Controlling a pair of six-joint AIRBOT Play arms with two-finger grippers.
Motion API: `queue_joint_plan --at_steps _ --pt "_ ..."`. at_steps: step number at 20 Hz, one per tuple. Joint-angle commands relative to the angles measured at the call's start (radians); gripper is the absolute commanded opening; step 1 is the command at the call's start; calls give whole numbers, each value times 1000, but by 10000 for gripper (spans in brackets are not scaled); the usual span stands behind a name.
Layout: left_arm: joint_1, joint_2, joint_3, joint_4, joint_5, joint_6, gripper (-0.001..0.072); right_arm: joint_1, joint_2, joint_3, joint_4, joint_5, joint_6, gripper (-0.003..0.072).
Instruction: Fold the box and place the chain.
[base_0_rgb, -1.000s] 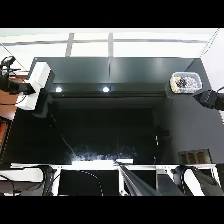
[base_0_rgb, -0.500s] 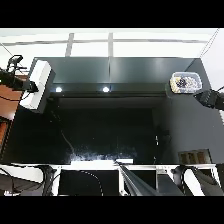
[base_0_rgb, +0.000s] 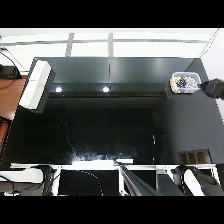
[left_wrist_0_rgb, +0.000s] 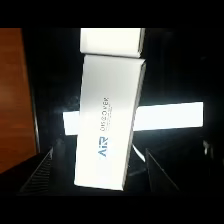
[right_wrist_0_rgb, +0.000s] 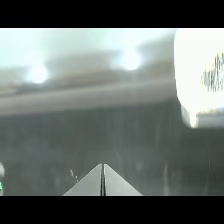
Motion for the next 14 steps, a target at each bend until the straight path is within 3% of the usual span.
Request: queue_joint_plan --at_steps 1,2,3,5,8,11,14 --pt "-39 104 71 -113 -66 -85 565 73 0 136 -30 -45 -2 12" --pt "-60 129 71 -141 -68 -117 266 96 0 160 -52 -39 -2 12" --pt "-87 154 64 -174 -71 -139 33 114 0 167 -65 -27 -2 11" --pt "-153 198 26 -243 -63 -153 25 127 -1 162 -76 40 6 11" --pt "-294 304 -141 -253 35 -153 25 127 1 123 -124 74 6 9" --pt "-433 454 -403 -254 206 -153 25 127 10 11 -147 -45 -19 6" --pt "-547 648 -708 -254 448 -154 25 127 60 -180 -103 -270 -153 5"
